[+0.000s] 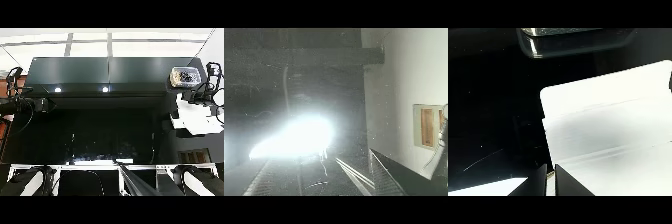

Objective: Fold the box and place the chain.

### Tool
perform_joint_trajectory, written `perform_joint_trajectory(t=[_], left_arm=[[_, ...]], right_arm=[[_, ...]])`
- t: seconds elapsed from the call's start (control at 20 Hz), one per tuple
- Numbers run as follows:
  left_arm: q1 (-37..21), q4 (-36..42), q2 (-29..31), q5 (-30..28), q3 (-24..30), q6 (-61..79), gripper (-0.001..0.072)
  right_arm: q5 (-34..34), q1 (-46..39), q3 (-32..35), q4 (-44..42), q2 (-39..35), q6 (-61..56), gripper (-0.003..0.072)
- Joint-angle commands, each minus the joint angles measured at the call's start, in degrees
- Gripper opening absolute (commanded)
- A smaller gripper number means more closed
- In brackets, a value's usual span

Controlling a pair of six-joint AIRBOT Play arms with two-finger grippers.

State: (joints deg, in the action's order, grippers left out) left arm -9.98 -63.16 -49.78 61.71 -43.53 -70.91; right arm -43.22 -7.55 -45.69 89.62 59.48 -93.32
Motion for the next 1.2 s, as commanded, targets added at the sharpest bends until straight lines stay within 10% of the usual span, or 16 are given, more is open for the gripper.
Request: perform_joint_trajectory(t=[0.0,0.8,0.85,0.95,1.15], left_arm=[[0.0,0.0,0.0,0.1,0.0,0.0,0.0696],[0.0,4.0,-1.3,-11.1,0.1,0.0,0.0699],[0.0,5.7,-2.3,-12.5,0.1,0.0,0.0700],[0.0,7.4,-4.8,-13.8,0.0,0.0,0.0702],[0.0,9.9,-9.6,-13.2,0.0,0.0,0.0700]], right_arm=[[0.0,0.0,0.0,0.0,0.0,0.0,0.0056],[8.5,0.1,0.0,-10.2,0.1,-0.1,0.0056],[11.1,0.1,0.0,-11.9,0.5,0.0,0.0113],[12.7,0.0,0.0,-10.7,1.5,0.6,0.0712],[6.0,-5.2,-0.6,7.5,3.1,0.0,0.0712]])
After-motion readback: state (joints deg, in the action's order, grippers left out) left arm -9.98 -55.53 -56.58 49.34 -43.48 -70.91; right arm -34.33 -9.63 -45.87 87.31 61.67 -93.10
